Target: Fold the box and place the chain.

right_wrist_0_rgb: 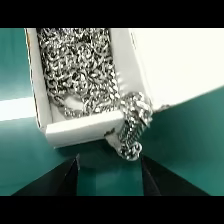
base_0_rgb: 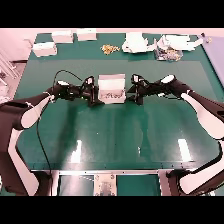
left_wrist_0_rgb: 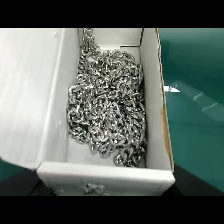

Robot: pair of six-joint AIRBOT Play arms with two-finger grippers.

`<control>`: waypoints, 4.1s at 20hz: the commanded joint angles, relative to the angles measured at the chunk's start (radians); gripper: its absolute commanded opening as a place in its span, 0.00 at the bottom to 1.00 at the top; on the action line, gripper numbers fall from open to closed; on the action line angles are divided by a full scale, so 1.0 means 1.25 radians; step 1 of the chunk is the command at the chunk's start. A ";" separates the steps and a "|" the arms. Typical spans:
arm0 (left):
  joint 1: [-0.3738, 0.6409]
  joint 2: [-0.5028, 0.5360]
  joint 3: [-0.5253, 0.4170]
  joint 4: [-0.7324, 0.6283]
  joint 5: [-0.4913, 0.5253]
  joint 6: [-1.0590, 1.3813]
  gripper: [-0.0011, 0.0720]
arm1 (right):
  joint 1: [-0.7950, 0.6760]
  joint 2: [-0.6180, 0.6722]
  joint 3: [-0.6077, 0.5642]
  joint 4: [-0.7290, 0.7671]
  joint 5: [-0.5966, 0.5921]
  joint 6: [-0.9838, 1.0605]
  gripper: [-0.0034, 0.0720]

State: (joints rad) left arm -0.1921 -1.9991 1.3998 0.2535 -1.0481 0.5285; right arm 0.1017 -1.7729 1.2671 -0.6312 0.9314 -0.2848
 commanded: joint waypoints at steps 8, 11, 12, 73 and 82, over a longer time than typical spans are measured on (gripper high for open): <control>0.001 0.000 0.001 0.000 0.000 0.000 0.41 | 0.017 -0.024 0.003 0.053 -0.089 -0.076 0.54; 0.001 0.000 0.001 0.000 0.000 0.000 0.41 | 0.027 -0.027 0.003 0.059 -0.088 -0.075 0.53; 0.001 0.000 0.001 0.000 0.000 0.000 0.41 | 0.029 -0.027 0.003 0.060 -0.087 -0.075 0.53; 0.001 0.000 0.001 0.000 0.000 0.000 0.41 | 0.107 0.008 0.297 -0.070 0.124 0.105 0.44; 0.001 0.000 0.001 0.000 0.000 0.000 0.41 | 0.107 0.008 0.297 -0.091 0.201 0.154 0.45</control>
State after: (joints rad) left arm -0.1921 -1.9991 1.3998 0.2535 -1.0485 0.5285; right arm 0.2344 -1.7630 1.6371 -0.7345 1.1564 -0.1131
